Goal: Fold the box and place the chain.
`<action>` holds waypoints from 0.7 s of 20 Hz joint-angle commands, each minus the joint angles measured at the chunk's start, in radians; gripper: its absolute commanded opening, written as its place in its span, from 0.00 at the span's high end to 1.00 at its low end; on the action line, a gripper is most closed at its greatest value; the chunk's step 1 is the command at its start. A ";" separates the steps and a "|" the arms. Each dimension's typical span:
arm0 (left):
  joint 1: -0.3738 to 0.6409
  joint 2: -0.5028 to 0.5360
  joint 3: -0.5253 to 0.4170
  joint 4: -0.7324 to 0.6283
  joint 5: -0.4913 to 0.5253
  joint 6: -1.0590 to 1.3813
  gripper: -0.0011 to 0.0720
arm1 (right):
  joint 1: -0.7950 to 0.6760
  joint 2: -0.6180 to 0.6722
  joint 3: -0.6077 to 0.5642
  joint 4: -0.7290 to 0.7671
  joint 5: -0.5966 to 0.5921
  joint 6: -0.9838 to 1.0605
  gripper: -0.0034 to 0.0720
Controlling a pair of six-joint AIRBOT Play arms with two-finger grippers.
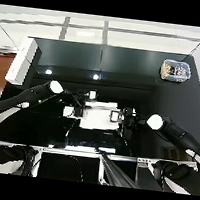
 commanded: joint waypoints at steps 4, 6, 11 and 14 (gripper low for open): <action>-0.001 0.000 0.001 0.000 -0.009 0.000 0.95 | -0.040 0.000 0.075 0.005 0.011 -0.009 0.04; -0.001 0.000 0.001 0.000 -0.010 0.000 0.95 | -0.076 0.000 0.111 0.040 0.020 -0.068 0.04; -0.001 0.000 0.001 0.001 -0.054 0.000 0.95 | -0.154 -0.045 0.150 0.179 0.043 -0.218 0.04; -0.001 0.000 0.001 0.001 -0.053 0.000 0.95 | -0.159 -0.085 0.149 0.192 0.133 -0.233 0.04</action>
